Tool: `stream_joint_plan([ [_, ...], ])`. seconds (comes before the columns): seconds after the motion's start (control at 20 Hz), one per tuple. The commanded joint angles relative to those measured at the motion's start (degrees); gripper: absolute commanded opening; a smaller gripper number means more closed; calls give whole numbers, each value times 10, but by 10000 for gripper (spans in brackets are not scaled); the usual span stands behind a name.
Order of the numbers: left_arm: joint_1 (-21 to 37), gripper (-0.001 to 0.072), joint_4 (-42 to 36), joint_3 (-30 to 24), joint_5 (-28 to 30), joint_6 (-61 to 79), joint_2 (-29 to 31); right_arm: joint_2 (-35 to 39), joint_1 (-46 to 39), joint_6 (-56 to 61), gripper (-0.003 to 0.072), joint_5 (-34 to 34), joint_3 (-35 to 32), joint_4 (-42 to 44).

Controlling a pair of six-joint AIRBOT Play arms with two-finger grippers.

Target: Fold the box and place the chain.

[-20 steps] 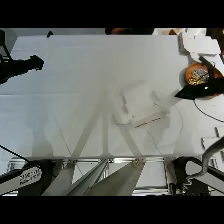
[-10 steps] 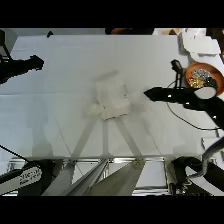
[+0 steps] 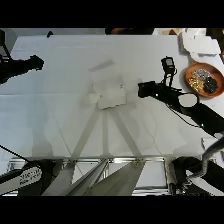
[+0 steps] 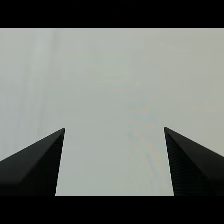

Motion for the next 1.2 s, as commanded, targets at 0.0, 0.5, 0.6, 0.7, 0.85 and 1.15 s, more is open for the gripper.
stream_joint_plan([
  [0.0,0,703,0,0,0,0,0,-19,-20,-31,9,-35,0,1],
  [0.5,0,703,0,0,0,0,0,-134,43,-27,8,-157,0,115],
  [0.6,0,703,0,0,0,0,0,-134,44,-27,8,-156,0,111],
  [0.7,0,703,0,0,0,0,0,-134,44,-26,8,-156,0,111],
  [0.85,0,703,0,0,0,0,0,-134,44,-26,8,-151,0,111],
  [1.15,0,703,0,0,0,0,0,-134,44,-27,12,-131,0,111],
])
